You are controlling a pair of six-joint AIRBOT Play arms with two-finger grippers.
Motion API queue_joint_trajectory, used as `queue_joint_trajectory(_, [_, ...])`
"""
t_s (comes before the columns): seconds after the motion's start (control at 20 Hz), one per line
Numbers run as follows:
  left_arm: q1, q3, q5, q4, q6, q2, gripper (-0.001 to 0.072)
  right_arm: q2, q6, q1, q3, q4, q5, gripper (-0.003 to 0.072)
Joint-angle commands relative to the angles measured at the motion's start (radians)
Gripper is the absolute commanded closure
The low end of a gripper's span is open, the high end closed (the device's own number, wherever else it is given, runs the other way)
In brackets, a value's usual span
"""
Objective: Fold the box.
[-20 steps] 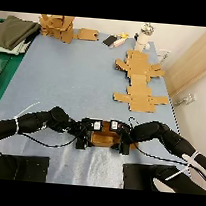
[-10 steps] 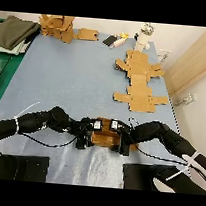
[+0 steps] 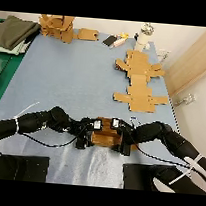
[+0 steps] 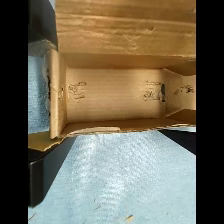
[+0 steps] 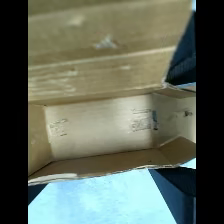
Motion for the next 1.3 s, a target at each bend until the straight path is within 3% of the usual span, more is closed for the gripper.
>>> queue_joint_trajectory(0.0, [0.001, 0.001, 0.0, 0.0, 0.0, -0.001, 0.0101, 0.021, 0.099, 0.0, 0.003, -0.087, -0.027, -0.0014])
queue_joint_trajectory(0.3, [0.001, 0.001, 0.0, 0.0, 0.0, -0.001, 0.0101, 0.129, 0.402, 0.0, 0.08, -0.28, -0.165, -0.0012])
queue_joint_trajectory(0.45, [0.001, 0.001, 0.0, 0.0, 0.0, -0.001, 0.0101, 0.202, 0.555, 0.0, 0.129, -0.252, -0.26, -0.0012])
queue_joint_trajectory(0.7, [0.001, 0.001, 0.0, 0.0, 0.0, -0.001, 0.0101, 0.308, 0.832, 0.0, 0.144, -0.146, -0.321, -0.0011])
queue_joint_trajectory(0.95, [0.001, 0.001, 0.002, 0.0, 0.0, -0.001, 0.0101, 0.35, 0.987, 0.001, 0.144, -0.003, -0.341, -0.0011])
queue_joint_trajectory(1.25, [0.001, 0.001, 0.001, 0.001, -0.008, 0.0, 0.0101, 0.35, 1.081, 0.001, 0.144, 0.006, -0.34, -0.0011])
